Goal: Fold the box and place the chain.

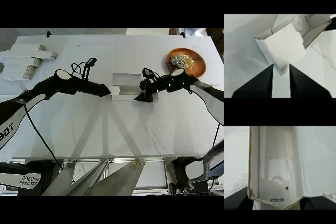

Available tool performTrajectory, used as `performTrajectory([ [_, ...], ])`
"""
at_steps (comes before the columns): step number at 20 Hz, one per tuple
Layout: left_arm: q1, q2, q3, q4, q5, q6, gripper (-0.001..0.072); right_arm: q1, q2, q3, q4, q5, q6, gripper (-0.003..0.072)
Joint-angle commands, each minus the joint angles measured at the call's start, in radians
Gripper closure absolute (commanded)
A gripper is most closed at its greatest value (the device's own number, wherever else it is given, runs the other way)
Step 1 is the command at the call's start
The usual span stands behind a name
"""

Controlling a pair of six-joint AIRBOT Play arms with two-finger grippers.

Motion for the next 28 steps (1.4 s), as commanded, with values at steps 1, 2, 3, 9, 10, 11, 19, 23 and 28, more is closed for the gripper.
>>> performTrajectory([
  [1, -0.002, -0.001, 0.0, -0.017, -0.001, 0.026, 0.047, 0.0, 0.0, 0.001, 0.0, 0.0, 0.0, 0.0176],
  [2, -0.002, -0.001, 0.0, -0.017, -0.001, 0.031, 0.0396, 0.0, 0.0, 0.001, 0.0, 0.0, 0.0, 0.0176],
  [3, -0.002, -0.002, 0.0, -0.018, 0.0, 0.03, 0.0291, 0.0, 0.0, 0.001, 0.0, 0.0, 0.0, 0.0176],
  [9, -0.023, -0.001, 0.0, -0.063, 0.061, 0.045, 0.0253, 0.0, 0.0, 0.001, 0.0, 0.0, 0.0, 0.0176],
  [10, -0.031, -0.001, 0.0, -0.085, 0.08, 0.046, 0.0254, 0.0, 0.0, 0.001, 0.0, 0.0, 0.0, 0.0176],
  [11, -0.039, -0.001, 0.0, -0.098, 0.098, 0.053, 0.0254, 0.0, 0.0, 0.001, 0.0, 0.0, 0.0, 0.0176],
  [19, -0.093, 0.004, 0.001, -0.012, 0.2, 0.061, 0.0255, 0.0, 0.0, 0.001, 0.0, 0.0, 0.0, 0.0176],
  [23, -0.122, 0.012, 0.003, 0.055, 0.262, 0.06, 0.0255, 0.0, 0.0, 0.001, 0.0, 0.0, 0.0, 0.0176],
  [28, -0.126, 0.012, 0.003, 0.077, 0.328, 0.052, 0.0255, 0.0, 0.0, 0.001, 0.0, 0.0, 0.0, 0.0176],
])
